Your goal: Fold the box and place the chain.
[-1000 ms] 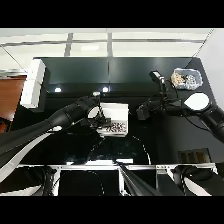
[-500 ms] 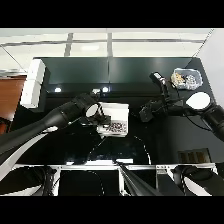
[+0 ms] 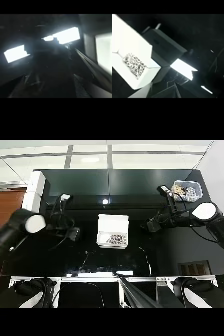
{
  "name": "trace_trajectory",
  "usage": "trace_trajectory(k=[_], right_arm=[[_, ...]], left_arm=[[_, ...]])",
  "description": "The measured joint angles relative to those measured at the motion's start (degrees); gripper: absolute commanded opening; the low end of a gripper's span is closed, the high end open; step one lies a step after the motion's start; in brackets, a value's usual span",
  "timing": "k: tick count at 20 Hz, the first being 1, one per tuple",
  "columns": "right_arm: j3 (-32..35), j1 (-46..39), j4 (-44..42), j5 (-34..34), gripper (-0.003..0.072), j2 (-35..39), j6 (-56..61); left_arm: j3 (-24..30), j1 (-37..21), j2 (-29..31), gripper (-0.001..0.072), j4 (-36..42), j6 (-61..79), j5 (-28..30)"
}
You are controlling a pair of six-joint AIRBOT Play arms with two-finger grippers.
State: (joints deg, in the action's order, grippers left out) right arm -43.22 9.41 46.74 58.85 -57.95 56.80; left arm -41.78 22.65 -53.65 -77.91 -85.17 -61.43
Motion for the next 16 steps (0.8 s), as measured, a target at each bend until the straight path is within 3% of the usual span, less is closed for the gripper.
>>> trace_trajectory(k=[3,8,12,16], right_arm=[[0.0,-0.8,0.2,0.7,0.0331,0.0,0.7],[0.0,-1.0,0.3,1.2,0.0331,0.0,1.2],[0.0,-1.1,0.3,1.3,0.0331,0.0,1.3],[0.0,-1.1,-0.2,1.3,0.0331,0.0,1.3]], left_arm=[[7.6,-5.4,3.6,0.0714,17.0,32.9,2.7],[13.0,-3.2,0.6,0.0714,32.8,76.9,10.0],[11.8,-1.8,-6.6,0.0714,37.5,90.5,12.5],[9.7,-4.2,-12.9,0.0712,42.6,95.5,13.0]])
